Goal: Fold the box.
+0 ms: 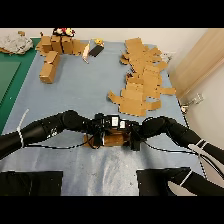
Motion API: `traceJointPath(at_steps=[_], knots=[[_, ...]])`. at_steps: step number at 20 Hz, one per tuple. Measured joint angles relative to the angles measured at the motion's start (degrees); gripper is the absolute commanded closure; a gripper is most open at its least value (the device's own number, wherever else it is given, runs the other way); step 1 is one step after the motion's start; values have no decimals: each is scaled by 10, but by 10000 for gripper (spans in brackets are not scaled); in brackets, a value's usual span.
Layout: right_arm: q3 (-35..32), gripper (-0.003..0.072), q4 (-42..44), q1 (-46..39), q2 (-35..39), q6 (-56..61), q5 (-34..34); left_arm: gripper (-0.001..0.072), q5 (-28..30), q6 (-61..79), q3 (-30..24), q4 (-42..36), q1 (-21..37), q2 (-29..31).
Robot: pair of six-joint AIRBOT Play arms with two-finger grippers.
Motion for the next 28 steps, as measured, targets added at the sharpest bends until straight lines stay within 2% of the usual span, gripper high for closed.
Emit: traceJointPath(at_steps=[27, 28], knots=[[0, 157, 0, 0, 0, 0, -7, 689, 5, 0, 0, 0, 0, 0], [0, 157, 0, 0, 0, 0, -7, 422, 3, -2, 0, 0, 0, 0]])
